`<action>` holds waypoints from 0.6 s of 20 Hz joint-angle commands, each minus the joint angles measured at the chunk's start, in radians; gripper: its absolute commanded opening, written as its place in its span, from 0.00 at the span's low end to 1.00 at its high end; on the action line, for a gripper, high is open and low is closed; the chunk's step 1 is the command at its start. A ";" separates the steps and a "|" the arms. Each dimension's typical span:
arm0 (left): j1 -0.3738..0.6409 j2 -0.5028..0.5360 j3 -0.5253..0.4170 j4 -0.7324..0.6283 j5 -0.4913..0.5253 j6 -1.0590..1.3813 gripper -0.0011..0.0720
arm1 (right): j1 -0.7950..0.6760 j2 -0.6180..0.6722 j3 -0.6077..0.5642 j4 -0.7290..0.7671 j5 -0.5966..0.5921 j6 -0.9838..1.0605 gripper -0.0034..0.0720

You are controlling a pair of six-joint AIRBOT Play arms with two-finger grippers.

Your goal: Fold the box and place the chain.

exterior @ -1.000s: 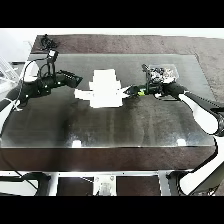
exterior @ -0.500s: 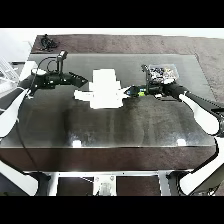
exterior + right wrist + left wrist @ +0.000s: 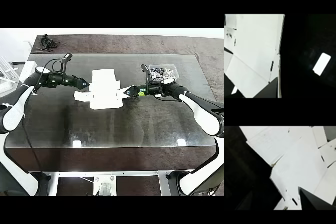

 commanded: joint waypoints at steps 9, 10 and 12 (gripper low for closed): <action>0.000 -0.165 0.212 -0.035 -0.163 -0.057 0.87 | 0.000 0.001 0.000 0.001 0.007 -0.001 0.05; 0.000 -0.184 0.235 -0.035 -0.193 -0.069 0.87 | -0.001 0.001 0.000 0.001 0.007 -0.001 0.05; 0.000 -0.214 0.275 -0.045 -0.235 -0.086 0.87 | 0.000 0.001 0.000 0.001 0.008 -0.001 0.05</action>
